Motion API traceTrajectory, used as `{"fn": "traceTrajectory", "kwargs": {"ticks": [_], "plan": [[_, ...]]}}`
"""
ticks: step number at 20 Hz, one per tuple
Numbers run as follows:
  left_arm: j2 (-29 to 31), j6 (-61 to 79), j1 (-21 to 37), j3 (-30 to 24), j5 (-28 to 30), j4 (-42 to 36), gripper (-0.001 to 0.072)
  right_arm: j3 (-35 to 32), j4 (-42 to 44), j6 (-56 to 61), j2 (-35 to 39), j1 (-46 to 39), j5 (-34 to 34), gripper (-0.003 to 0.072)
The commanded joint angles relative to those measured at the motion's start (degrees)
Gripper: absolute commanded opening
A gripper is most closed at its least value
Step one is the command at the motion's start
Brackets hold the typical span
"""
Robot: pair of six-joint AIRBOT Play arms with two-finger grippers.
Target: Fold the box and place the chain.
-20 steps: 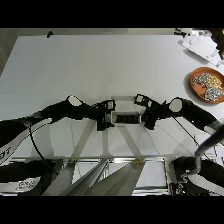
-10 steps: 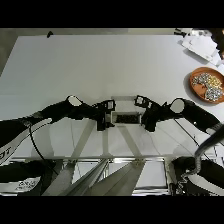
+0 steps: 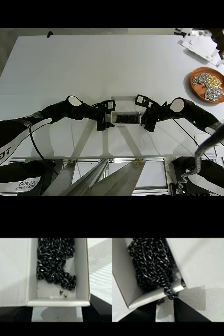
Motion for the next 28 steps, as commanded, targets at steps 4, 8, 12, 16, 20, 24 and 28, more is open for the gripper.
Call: {"fn": "traceTrajectory", "kwargs": {"ticks": [4,8,12,16,20,24,28], "plan": [[0.02,-0.02,0.02,0.0,0.0,-0.02,0.0342,-0.24,-0.5,0.31,-0.13,-0.02,-0.59,0.0152],[0.02,-0.02,0.02,0.0,-0.02,-0.04,0.0342,-0.98,-1.36,0.83,-0.11,-0.02,-0.26,0.0009],[0.04,-0.02,0.02,0.0,0.0,-0.02,0.0342,-0.96,-1.73,2.29,-0.11,-0.02,-0.15,0.0007],[0.04,0.0,0.02,0.0,0.0,-0.04,0.0342,-0.94,-4.76,3.91,1.73,-0.02,0.37,0.0007],[0.02,-0.02,0.02,0.0,0.02,-0.02,0.0342,-0.92,-5.14,3.85,2.99,-0.02,3.78,0.0095],[0.02,-0.02,0.02,0.0,0.0,-0.02,0.0342,-0.92,-2.16,3.37,2.99,0.0,5.53,0.0244],[0.04,-0.02,0.02,0.0,0.0,-0.02,0.0342,-0.94,-2.36,3.39,2.91,0.0,6.19,0.0271]]}}
